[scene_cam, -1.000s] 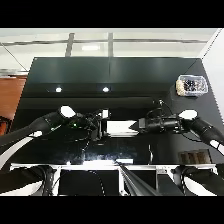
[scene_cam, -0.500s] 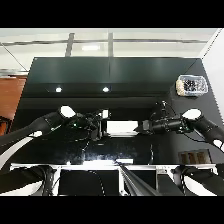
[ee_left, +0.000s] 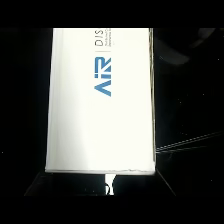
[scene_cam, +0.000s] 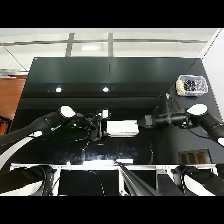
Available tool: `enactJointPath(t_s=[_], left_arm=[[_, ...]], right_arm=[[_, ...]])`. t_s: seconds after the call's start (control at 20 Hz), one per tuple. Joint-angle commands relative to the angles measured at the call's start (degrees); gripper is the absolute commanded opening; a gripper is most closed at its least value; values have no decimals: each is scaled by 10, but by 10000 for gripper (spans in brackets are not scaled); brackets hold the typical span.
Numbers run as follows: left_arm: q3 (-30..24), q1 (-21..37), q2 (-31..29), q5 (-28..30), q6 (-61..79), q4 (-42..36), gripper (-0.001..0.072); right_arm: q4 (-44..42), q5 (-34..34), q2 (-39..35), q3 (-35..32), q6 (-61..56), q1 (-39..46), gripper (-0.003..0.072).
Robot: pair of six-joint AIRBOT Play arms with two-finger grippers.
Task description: Fold the box and place the chain.
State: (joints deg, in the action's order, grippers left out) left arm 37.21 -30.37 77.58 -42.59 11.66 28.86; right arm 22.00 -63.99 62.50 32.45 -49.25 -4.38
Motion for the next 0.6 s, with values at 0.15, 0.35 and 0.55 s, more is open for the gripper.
enactJointPath(t_s=[0.15, 0.35, 0.55], left_arm=[[0, 0, 0, 0, 1, 0, 371], [1, 0, 0, 1, 1, -5, 371], [0, 0, 0, 1, 1, -9, 371]], right_arm=[[91, 44, -21, 90, 31, 78, 14], [147, 118, -21, 91, 31, 96, 14], [151, 122, -21, 91, 31, 95, 14]])
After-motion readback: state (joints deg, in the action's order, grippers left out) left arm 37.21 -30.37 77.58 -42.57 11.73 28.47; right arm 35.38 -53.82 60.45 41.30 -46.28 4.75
